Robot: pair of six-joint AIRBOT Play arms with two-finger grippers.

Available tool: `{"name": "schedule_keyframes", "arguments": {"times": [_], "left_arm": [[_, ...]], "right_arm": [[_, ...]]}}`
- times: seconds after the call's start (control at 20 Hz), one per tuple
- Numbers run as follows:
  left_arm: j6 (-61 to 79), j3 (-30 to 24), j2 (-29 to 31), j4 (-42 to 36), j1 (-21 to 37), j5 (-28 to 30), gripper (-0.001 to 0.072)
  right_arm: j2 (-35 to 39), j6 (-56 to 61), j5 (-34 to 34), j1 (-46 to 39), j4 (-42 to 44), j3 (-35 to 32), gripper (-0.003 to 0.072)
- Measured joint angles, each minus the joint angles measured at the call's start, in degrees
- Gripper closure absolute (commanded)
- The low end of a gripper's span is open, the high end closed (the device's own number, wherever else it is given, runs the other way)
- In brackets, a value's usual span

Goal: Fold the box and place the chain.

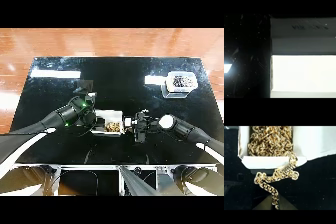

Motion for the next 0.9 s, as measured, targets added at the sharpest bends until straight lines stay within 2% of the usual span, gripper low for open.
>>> {"name": "schedule_keyframes", "arguments": {"times": [0.3, 0.55, 0.9], "left_arm": [[0.0, 0.0, 0.0, 0.0, 0.0, 0.0, 0.0689], [0.0, 0.0, 0.0, 0.0, 0.0, 0.0, 0.0689], [0.0, 0.0, 0.0, 0.0, 0.0, 0.0, 0.0689]], "right_arm": [[2.7, 4.0, 0.0, 0.0, -0.3, 0.6, 0.0616], [10.2, 14.6, 0.6, 0.0, 0.9, 1.8, 0.0616], [20.0, 25.4, 7.1, 0.9, 8.7, 9.8, 0.0616]]}}
